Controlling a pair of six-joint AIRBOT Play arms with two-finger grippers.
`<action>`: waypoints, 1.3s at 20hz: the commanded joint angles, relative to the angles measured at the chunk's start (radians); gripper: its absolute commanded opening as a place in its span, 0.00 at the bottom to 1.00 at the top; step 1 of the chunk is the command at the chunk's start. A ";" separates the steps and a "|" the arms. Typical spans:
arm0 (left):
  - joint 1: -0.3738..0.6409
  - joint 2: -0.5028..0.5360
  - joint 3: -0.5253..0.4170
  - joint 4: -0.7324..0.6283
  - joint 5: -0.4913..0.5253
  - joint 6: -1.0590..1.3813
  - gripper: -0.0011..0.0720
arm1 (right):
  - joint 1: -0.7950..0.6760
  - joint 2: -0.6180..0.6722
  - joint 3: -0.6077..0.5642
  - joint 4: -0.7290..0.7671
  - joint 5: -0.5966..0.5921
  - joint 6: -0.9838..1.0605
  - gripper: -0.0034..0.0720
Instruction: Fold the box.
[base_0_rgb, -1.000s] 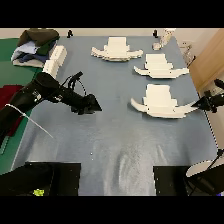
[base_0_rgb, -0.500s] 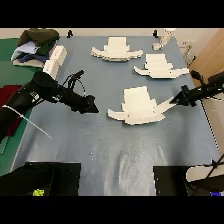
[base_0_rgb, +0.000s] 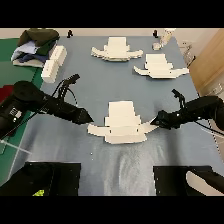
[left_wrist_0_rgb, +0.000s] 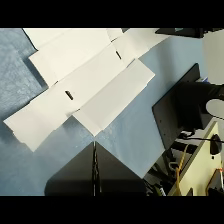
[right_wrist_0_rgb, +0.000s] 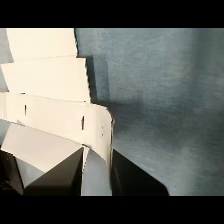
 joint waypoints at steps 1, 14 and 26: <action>0.000 0.050 -0.033 0.011 -0.003 0.006 0.04 | 0.031 0.029 -0.036 -0.042 0.018 0.024 0.36; 0.001 0.049 -0.033 -0.003 0.000 -0.010 0.57 | 0.066 -0.327 0.235 -0.072 -0.210 -0.069 0.31; 0.214 -0.056 -0.016 0.005 -0.024 0.024 0.57 | 0.278 -0.158 0.158 0.003 0.007 -0.180 0.05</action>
